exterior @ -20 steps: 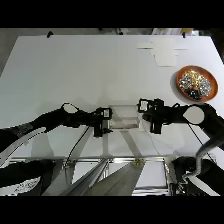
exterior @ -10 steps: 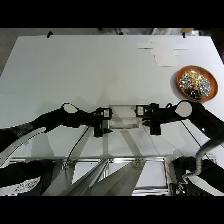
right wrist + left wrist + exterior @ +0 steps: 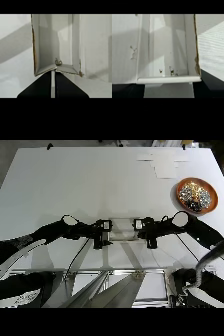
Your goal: Fold the box and place the chain.
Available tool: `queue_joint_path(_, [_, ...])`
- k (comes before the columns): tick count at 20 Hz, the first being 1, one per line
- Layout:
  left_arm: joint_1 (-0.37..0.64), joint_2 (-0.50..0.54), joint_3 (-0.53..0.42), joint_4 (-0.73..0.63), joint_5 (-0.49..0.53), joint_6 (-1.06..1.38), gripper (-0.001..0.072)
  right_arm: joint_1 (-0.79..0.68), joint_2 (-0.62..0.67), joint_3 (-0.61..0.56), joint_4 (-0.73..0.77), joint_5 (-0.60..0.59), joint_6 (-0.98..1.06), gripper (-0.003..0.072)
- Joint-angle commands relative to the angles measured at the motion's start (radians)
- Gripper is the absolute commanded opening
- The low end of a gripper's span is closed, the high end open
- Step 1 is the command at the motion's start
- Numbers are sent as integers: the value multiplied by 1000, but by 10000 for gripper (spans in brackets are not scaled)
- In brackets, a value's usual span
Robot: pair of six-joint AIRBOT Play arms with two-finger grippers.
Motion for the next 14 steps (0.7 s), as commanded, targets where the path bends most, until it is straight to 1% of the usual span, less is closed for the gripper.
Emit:
queue_joint_path(1, [0, 0, 0, -1, 0, 0, 171, 0, -3, -23, 99, -15, -66, 64])
queue_joint_path(3, [0, 0, 0, -1, 0, 0, 171, 0, -3, -37, 113, -38, -66, 70])
queue_joint_path(5, [0, 0, 0, -1, 0, 0, 171, 0, -8, -64, 143, -70, -66, 183])
queue_joint_path(6, [0, 0, 0, -1, 0, 0, 171, 0, -13, -75, 157, -82, -66, 226])
queue_joint_path(8, [0, 0, 0, -1, 0, 0, 171, 0, -17, -79, 157, -82, -65, 327])
queue_joint_path(9, [0, 0, 0, -1, 0, 0, 171, 0, -16, -79, 156, -81, -63, 341])
queue_joint_path(11, [0, 0, 0, -1, 0, 0, 171, 0, -7, -79, 151, -61, -20, 334])
queue_joint_path(12, [0, 0, 0, -1, 0, 0, 171, 0, 8, -79, 136, -54, 25, 292])
queue_joint_path(13, [0, 0, 0, -1, 0, 0, 171, 0, 37, -79, 114, -46, 77, 199])
queue_joint_path(14, [0, 0, 0, -1, 1, 0, 171, 0, 67, -79, 91, -43, 131, 137])
